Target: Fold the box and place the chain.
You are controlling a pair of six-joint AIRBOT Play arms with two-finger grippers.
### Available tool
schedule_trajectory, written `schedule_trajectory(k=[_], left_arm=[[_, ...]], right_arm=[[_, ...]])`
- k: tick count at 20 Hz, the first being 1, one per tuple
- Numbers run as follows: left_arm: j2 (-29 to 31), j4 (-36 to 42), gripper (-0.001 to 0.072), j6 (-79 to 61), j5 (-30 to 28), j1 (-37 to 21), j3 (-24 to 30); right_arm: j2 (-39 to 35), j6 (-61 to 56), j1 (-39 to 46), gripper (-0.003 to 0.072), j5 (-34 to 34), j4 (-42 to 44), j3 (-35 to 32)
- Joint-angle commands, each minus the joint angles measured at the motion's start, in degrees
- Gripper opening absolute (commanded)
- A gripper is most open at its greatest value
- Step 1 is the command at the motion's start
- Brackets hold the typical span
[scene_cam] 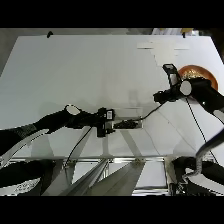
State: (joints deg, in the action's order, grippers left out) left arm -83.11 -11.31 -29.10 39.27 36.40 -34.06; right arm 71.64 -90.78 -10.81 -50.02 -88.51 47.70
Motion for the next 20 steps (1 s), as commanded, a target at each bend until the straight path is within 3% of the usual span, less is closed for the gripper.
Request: schedule_trajectory(k=[1, 9, 14, 16, 20], left_arm=[[0.04, -0.02, 0.0097, -0.02, -0.04, 0.02, 0.0], [0.04, -0.02, 0.0097, -0.02, -0.02, 0.02, 0.0], [0.04, -0.02, 0.0097, -0.02, -0.02, 0.02, 0.0], [0.04, -0.02, 0.0097, -0.02, -0.02, 0.02, 0.0], [0.04, -0.02, 0.0097, -0.02, -0.02, 0.02, 0.0]], right_arm=[[3.45, -0.96, -0.02, 0.0287, -0.98, -0.17, -0.02], [7.65, -0.96, -0.02, 0.0286, -4.96, -0.17, -0.04], [7.65, -0.94, -0.02, 0.0159, -4.87, -0.17, -0.02], [7.65, -0.9, -0.02, 0.0016, -4.92, -0.17, -0.02], [4.96, 1.79, -0.04, 0.0016, -6.47, -0.15, -0.02]])
